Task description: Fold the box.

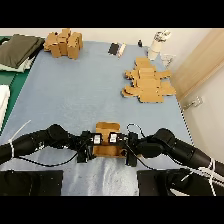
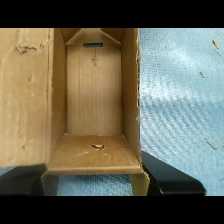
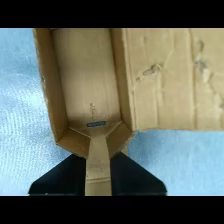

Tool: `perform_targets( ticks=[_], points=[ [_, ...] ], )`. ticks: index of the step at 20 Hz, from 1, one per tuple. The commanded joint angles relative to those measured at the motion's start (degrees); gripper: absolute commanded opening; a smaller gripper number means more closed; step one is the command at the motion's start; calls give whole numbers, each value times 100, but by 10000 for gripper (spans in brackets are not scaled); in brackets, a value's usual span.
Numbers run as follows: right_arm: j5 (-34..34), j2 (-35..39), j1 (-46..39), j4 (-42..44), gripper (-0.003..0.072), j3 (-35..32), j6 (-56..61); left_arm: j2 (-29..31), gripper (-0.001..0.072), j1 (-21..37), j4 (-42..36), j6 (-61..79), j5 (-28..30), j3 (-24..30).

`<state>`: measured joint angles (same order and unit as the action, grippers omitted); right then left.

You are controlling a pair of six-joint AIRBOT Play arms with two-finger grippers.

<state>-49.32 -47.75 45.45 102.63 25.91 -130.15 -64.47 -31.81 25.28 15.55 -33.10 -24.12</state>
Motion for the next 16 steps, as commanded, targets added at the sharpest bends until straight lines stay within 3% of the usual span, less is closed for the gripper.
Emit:
perform_targets(
  ticks=[1, 16],
  points=[
    [92, -4, 72, 26, 144, -2, -278, 0, 523, 0, 2, 2, 2, 0],
    [647, -227, 72, 946, 143, -4, -1460, 0, 523, 0, 2, 2, 2, 0]
  ],
)
